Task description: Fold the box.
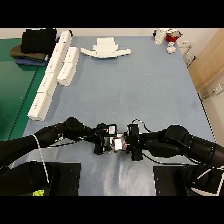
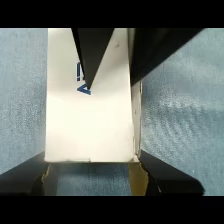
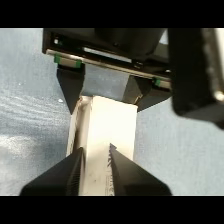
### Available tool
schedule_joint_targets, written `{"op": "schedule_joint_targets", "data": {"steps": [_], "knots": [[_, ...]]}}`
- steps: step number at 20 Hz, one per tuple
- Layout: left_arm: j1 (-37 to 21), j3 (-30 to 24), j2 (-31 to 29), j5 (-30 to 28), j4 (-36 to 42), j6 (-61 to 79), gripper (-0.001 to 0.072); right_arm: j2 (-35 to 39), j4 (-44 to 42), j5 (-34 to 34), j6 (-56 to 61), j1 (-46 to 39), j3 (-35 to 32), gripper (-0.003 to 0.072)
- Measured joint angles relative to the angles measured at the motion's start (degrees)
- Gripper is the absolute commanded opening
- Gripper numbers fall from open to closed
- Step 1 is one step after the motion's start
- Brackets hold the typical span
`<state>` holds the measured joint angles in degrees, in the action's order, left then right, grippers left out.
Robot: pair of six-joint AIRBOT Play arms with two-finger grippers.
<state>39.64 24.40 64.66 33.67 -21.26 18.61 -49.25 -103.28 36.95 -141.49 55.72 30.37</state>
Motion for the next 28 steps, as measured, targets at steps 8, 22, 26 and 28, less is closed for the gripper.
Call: {"op": "schedule_joint_targets", "data": {"steps": [8,22,26,28], "knots": [[0.0,0.0,0.0,-0.1,0.0,0.0,0.0414,4.2,-2.9,0.0,1.6,0.0,0.1,0.0392],[0.0,0.0,0.0,-0.2,0.1,-0.1,0.0413,21.7,-9.4,-28.6,47.2,0.2,-23.2,0.0005],[0.0,0.0,0.0,-0.2,0.1,-0.1,0.0414,19.6,-9.4,-31.1,49.7,1.5,-25.3,0.0004],[0.0,0.0,0.0,-0.2,0.0,0.0,0.0414,18.2,-9.4,-32.0,50.3,2.8,-25.7,0.0004]]}}
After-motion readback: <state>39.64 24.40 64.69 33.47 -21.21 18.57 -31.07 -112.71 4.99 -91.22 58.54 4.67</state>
